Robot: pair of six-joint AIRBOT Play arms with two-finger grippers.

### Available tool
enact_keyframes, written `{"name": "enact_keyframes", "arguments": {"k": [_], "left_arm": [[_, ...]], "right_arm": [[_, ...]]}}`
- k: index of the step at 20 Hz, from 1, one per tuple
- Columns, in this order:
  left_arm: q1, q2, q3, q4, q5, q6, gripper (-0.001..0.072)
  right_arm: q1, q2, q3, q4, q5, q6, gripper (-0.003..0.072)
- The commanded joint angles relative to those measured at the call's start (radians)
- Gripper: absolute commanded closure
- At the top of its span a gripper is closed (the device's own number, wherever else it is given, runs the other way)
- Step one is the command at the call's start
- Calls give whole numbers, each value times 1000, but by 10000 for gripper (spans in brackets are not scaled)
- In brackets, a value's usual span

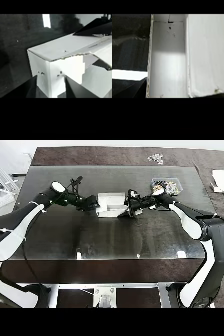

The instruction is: Fold the box and place the chain.

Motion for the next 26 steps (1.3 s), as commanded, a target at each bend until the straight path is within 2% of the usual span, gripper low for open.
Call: {"name": "enact_keyframes", "arguments": {"k": [1, 13, 23, 26], "left_arm": [[-18, 1, 34, 80, -3, -109, 360], [-68, 1, 66, 116, 1, -189, 360], [-90, 1, 66, 179, 22, -281, 360], [-98, 0, 92, 214, 3, -328, 360]], "right_arm": [[0, 0, 0, 1, 0, 0, 211], [0, 0, 0, 0, 0, 0, 210], [0, 0, 0, 0, 0, 0, 211], [0, 0, 0, 0, 0, 0, 211]]}}
